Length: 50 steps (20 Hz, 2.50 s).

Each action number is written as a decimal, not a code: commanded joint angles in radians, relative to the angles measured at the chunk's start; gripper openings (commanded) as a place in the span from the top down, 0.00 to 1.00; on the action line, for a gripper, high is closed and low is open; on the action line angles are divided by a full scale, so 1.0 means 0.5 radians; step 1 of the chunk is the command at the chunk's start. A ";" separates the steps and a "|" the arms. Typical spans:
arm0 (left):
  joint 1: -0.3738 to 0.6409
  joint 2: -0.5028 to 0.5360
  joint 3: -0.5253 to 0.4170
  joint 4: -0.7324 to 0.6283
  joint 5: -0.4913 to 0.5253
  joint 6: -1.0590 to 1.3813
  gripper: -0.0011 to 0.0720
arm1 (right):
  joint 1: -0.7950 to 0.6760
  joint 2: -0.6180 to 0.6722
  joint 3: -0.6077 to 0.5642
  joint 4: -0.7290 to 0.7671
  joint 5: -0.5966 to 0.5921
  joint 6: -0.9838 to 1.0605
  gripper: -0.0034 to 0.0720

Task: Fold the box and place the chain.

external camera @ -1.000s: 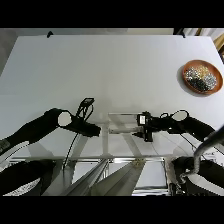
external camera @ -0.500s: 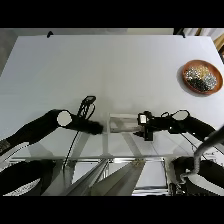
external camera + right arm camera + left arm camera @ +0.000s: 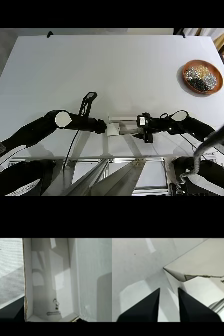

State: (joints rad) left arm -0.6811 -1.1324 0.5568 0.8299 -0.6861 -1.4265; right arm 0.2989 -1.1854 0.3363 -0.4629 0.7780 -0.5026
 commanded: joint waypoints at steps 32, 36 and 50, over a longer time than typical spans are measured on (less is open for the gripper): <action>0.429 0.620 -0.001 0.578 -0.537 -0.382 0.54 | -0.002 0.002 -0.001 -0.006 -0.008 0.001 0.50; 0.431 0.536 -0.200 0.438 -0.410 -0.430 0.81 | -0.002 0.002 -0.001 -0.007 -0.008 0.001 0.50; 0.031 0.089 -0.240 -0.156 0.089 -0.108 0.67 | -0.002 0.002 -0.001 -0.006 -0.008 0.001 0.50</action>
State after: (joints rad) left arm -0.6548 -1.0943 0.4351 0.8009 -0.6720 -1.5055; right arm 0.2989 -1.1851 0.3363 -0.4664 0.7742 -0.5026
